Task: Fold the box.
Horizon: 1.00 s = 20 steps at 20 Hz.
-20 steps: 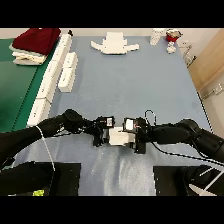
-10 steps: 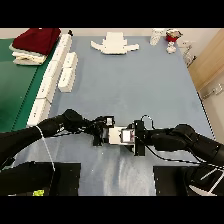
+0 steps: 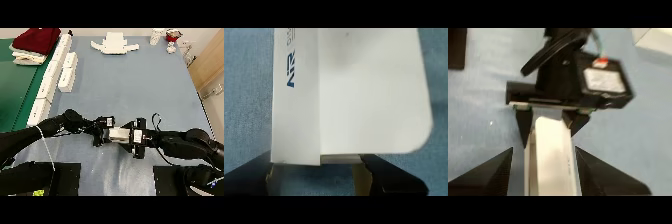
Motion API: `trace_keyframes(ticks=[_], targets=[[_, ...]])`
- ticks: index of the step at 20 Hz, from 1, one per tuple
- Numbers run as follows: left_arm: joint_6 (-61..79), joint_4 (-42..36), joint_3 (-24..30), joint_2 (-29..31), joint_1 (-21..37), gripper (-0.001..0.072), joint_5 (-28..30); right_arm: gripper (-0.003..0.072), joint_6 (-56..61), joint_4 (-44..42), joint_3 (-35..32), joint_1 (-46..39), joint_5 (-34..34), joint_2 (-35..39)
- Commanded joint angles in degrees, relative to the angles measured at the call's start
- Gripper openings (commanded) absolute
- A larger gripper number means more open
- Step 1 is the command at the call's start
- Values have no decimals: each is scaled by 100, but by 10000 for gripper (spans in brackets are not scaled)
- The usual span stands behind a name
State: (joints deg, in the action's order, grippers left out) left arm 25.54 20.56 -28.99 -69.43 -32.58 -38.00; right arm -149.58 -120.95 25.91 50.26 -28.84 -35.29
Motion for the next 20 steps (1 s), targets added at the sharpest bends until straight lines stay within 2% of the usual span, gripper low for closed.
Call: trace_keyframes(ticks=[1,3,7,9,11,14,20], targets=[[-2,2,-4,-2,4,455,4,590,236,-96,-2,-157,643,297],[-2,2,-4,-2,4,455,4,581,269,-57,-2,-481,791,173],[-2,2,-4,-2,4,455,4,581,254,-22,-2,-887,645,-455],[-2,2,-4,-2,4,455,4,578,254,-11,-4,-804,422,-660],[-4,2,-4,-2,4,455,4,527,249,-9,-4,-579,136,-728],[-2,2,-4,-2,4,455,4,527,39,68,-9,-341,-282,-750],[-2,2,-4,-2,4,455,4,527,-55,415,-22,-273,-339,-977]])
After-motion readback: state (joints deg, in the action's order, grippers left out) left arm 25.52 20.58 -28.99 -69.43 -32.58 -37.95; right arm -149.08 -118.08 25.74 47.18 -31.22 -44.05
